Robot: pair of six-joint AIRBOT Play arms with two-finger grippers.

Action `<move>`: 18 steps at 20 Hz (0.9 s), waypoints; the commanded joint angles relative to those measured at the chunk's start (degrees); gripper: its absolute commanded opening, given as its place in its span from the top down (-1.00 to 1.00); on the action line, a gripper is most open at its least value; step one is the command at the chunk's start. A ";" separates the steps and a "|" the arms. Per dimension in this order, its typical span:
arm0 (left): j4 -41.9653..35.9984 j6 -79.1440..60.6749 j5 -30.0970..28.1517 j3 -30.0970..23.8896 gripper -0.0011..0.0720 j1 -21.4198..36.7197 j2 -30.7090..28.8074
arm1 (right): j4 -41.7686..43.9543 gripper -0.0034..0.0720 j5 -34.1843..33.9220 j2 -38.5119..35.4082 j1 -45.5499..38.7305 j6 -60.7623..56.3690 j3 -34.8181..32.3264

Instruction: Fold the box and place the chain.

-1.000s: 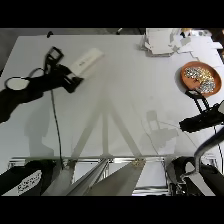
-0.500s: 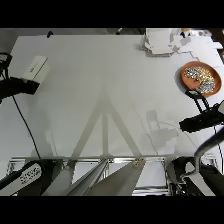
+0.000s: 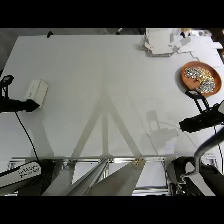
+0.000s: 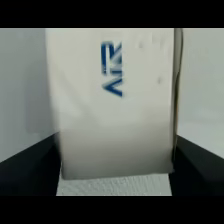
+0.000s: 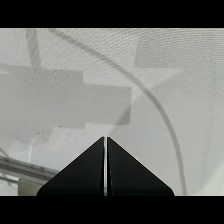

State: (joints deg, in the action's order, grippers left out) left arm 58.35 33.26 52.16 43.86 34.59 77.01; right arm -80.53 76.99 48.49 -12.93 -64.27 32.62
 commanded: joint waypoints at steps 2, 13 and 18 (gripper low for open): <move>2.16 4.31 1.22 0.02 -0.93 0.48 -1.01 | 0.00 0.87 0.02 -0.02 -0.04 0.00 -0.02; -6.64 4.26 -0.26 0.02 -0.92 0.28 -19.71 | 0.00 0.87 0.02 -0.04 -0.04 0.00 -0.02; -6.01 4.26 0.83 0.00 -0.92 0.26 -19.65 | 0.00 0.87 0.02 -0.04 -0.04 0.00 -0.02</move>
State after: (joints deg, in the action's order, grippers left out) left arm 52.47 37.52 52.49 43.86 34.87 58.02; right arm -80.55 76.99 48.49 -12.93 -64.27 32.62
